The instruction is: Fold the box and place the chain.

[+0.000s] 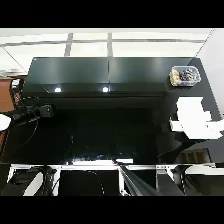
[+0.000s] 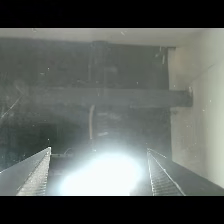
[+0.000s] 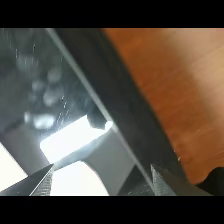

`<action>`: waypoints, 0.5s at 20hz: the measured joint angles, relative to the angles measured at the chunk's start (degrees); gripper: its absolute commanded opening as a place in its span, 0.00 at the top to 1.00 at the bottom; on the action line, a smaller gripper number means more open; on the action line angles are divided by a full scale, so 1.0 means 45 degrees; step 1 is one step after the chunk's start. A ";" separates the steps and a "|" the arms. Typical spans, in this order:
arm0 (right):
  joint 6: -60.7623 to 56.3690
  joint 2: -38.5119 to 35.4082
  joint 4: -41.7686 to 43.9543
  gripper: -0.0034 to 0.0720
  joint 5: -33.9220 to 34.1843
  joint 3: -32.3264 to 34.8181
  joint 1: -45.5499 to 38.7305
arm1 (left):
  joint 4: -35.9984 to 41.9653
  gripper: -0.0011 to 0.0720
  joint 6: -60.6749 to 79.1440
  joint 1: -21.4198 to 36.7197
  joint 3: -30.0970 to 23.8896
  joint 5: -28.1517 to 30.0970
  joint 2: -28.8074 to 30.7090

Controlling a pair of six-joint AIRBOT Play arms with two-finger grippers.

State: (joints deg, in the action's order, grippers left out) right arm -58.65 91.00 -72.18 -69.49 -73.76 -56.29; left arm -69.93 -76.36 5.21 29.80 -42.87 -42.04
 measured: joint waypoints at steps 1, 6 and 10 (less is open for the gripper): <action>0.0418 0.0121 0.0039 0.07 -0.0335 -0.0010 -0.0039 | -0.0005 0.02 -0.0005 0.0010 0.0000 -0.0063 0.0000; 0.1632 0.0330 -0.0257 0.94 -0.1151 0.0325 -0.0141 | -0.0029 0.02 -0.0034 0.0010 0.0000 -0.0209 0.0000; 0.2574 -0.0223 0.1030 0.94 -0.1690 0.0481 -0.0015 | 0.0000 0.02 -0.0034 0.0010 0.0000 -0.0248 0.0000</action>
